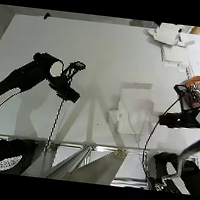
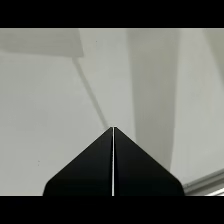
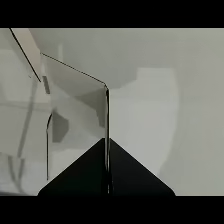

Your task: Fold the box and place the chain.

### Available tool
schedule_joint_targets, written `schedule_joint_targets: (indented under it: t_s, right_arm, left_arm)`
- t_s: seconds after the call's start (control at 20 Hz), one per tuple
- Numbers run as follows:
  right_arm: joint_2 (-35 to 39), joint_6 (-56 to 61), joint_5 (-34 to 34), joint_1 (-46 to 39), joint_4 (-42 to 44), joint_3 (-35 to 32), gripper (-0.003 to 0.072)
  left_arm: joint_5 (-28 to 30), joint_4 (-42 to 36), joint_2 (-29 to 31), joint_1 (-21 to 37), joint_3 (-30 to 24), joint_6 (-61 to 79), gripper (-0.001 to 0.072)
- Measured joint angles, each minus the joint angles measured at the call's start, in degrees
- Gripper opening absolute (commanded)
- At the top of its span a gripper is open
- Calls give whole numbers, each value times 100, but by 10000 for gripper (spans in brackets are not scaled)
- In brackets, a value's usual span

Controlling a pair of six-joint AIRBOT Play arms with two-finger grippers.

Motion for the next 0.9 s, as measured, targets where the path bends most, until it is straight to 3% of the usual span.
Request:
schedule_joint_targets:
  t_s: [0.05, 0.1, 0.15, 0.3, 0.4, 0.65, 0.85, 0.9]
  right_arm:
    - [68, 72, -87, 243, 94, -48, 19]
    - [111, 144, -162, 442, 162, -83, 19]
    - [144, 192, -219, 632, 214, -109, 19]
    - [199, 295, -393, 1003, 306, -153, 19]
    - [212, 319, -461, 1117, 330, -160, 19]
    - [227, 348, -529, 1222, 354, -168, 19]
    - [227, 354, -546, 1237, 367, -170, 19]
    - [227, 354, -546, 1239, 369, -168, 19]
  left_arm:
    - [101, -39, -2, 0, 0, 7, 146]
    - [195, -131, -4, 0, 0, 55, 367]
    - [319, -302, -15, 2, 0, 221, 466]
    - [678, -1447, -138, 7, 0, 1292, 474]
    - [872, -2557, -326, 7, 0, 2308, 522]
    - [1143, -4959, -1067, 11, 2, 4450, 534]
    - [1187, -6151, -1659, 11, 0, 5410, 526]
    - [1189, -6349, -1770, 7, 2, 5576, 491]
